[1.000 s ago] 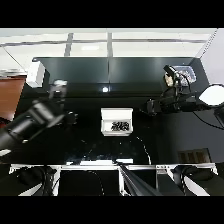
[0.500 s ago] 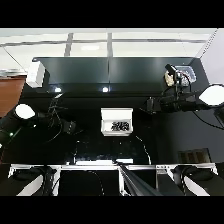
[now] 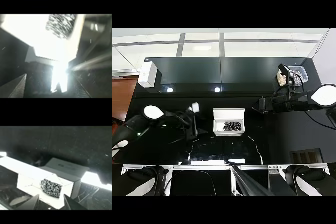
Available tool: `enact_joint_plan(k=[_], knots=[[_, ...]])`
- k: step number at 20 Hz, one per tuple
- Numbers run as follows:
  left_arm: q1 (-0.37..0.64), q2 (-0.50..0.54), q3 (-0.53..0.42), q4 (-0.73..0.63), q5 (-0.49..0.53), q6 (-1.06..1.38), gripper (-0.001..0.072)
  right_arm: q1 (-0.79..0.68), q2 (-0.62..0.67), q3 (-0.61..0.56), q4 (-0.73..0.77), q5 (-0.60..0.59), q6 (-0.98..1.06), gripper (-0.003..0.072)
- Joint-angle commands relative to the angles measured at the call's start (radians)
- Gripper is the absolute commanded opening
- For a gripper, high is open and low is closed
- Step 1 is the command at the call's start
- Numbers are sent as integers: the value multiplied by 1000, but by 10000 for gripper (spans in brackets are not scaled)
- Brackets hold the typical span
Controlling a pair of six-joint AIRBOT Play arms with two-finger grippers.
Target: Fold the box and place the chain.
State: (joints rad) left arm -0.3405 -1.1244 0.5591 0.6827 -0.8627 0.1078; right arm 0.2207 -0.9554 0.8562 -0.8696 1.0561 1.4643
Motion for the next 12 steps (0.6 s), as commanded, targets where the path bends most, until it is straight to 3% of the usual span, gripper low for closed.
enact_joint_plan(k=[1,6,12], knots=[[-76,-93,31,105,50,136,712,0,0,0,0,-23,18,367],[-80,-166,51,-63,89,149,712,0,0,-1,-3,-28,24,368],[-97,-198,67,-129,78,153,712,0,0,-1,-3,-36,24,368]])
